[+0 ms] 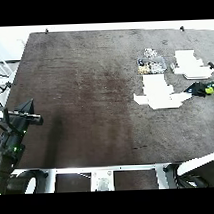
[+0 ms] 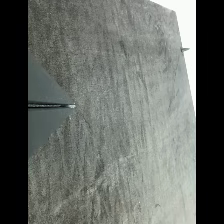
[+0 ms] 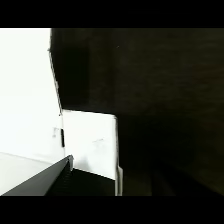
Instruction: Fold the box and place the chain.
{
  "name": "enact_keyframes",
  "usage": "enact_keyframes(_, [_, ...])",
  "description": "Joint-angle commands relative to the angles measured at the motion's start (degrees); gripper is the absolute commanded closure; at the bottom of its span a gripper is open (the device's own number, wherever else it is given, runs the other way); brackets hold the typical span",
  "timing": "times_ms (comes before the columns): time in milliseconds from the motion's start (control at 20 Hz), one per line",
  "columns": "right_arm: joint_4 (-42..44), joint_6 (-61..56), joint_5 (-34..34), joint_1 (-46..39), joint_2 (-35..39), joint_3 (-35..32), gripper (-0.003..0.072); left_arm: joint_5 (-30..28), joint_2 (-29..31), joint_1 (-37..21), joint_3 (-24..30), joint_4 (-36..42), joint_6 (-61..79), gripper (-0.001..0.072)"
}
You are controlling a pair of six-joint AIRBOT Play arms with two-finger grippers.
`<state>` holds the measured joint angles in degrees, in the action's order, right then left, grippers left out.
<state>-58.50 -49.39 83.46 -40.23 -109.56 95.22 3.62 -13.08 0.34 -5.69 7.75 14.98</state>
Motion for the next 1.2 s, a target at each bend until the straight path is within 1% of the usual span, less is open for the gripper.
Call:
enact_keyframes(0, [1.3, 0.5, 2.8, 1.1, -3.5, 0.4, 0.0138, 0.0, 0.0, 0.0, 0.0, 0.0, 0.0, 0.0689])
enact_keyframes(150, [2.6, 0.6, 3.1, 1.3, -4.9, 0.4, 0.0139, 0.0, 0.0, 0.0, 0.0, 0.0, 0.0, 0.0688])
enact_keyframes(200, [3.0, 0.6, 3.2, 1.3, -5.3, 0.4, 0.0192, 0.0, 0.0, 0.0, 0.0, 0.0, 0.0, 0.0689])
enact_keyframes(250, [3.4, 0.6, 3.2, 1.3, -5.6, 0.4, 0.0292, 0.0, 0.0, 0.0, 0.0, 0.0, 0.0, 0.0689])
enact_keyframes(300, [3.9, 1.0, 3.7, 1.2, -5.7, 0.3, 0.0431, 0.0, 0.0, 0.0, 0.0, 0.0, 0.0, 0.0688])
enact_keyframes(350, [4.3, 1.0, 4.7, 0.7, -5.7, 0.3, 0.0538, 0.0, 0.0, 0.0, 0.0, 0.0, 0.0, 0.0689])
enact_keyframes(400, [6.0, 1.2, 6.9, 0.2, -5.7, 0.2, 0.0677, 0.0, 0.0, 0.0, 0.0, 0.0, 0.0, 0.0688])
enact_keyframes(500, [10.0, 1.4, 10.8, -0.7, -5.6, -0.7, 0.0675, 0.0, 0.0, 0.0, 0.0, 0.0, 0.0, 0.0688])
enact_keyframes(550, [11.6, 1.4, 11.5, -1.0, -5.1, -1.9, 0.0676, 0.0, 0.0, 0.0, 0.0, 0.0, 0.0, 0.0688])
enact_keyframes(700, [16.8, 1.9, 10.8, -0.3, -2.1, -8.4, 0.0677, 0.0, 0.0, 0.0, 0.0, 0.0, 0.0, 0.0689])
enact_keyframes(800, [20.3, 3.1, 8.0, 1.8, 1.4, -15.0, 0.0677, 0.0, 0.0, 0.0, 0.0, 0.0, 0.0, 0.0688])
enact_keyframes(900, [25.6, 5.2, 3.7, 5.3, 5.6, -23.1, 0.0677, 0.0, 0.0, 0.0, 0.0, 0.0, 0.0, 0.0688])
enact_keyframes(1000, [30.7, 6.0, -1.7, 9.8, 9.9, -31.5, 0.0677, 0.0, 0.0, 0.0, 0.0, 0.0, 0.0, 0.0689])
enact_keyframes(1150, [38.2, 8.9, -8.0, 17.1, 15.0, -41.3, 0.0677, 0.0, 0.0, 0.0, 0.0, 0.0, 0.0, 0.0688])
